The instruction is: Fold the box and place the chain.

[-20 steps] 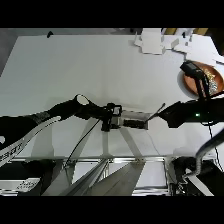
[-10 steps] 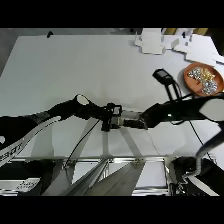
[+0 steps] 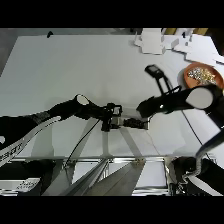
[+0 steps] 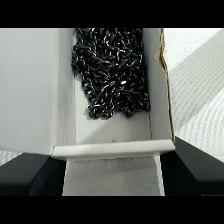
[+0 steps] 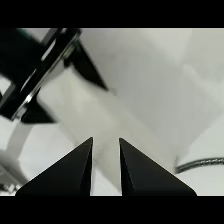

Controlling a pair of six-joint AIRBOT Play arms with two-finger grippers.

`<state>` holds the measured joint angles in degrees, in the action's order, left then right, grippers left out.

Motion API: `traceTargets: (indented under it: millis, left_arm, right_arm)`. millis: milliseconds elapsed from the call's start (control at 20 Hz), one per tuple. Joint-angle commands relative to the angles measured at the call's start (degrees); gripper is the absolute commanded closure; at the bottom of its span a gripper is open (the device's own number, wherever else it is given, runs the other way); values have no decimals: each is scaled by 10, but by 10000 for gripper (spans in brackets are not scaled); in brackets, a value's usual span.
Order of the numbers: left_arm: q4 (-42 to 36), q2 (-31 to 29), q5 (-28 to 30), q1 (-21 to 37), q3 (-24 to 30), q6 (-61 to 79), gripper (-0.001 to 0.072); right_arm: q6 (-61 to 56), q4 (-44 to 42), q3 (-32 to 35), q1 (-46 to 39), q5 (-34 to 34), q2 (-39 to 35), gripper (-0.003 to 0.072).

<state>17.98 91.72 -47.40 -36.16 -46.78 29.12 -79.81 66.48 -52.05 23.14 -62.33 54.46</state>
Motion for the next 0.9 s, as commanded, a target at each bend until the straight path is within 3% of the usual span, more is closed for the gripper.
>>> traceTargets:
  millis: [0, 250, 550, 600, 700, 850]
  left_arm:
    - [0, 0, 0, 0, 0, 0, 573]
    - [0, 0, 0, 0, 0, 0, 573]
    - [0, 0, 0, 0, 0, 0, 573]
    - [0, 0, 0, 0, 0, 0, 573]
    - [0, 0, 0, 0, 0, 0, 573]
    - [0, 0, 0, 0, 0, 0, 573]
  right_arm:
    - [6, 36, -62, -68, -15, 3, 485]
    - [-31, 160, -50, -140, -71, 53, 485]
    - [-31, 170, -26, -154, -38, 154, 479]
    - [-31, 171, -26, -154, -30, 169, 466]
    - [-31, 171, -26, -154, -28, 197, 299]
    - [-33, 170, -15, -154, -16, 222, 285]
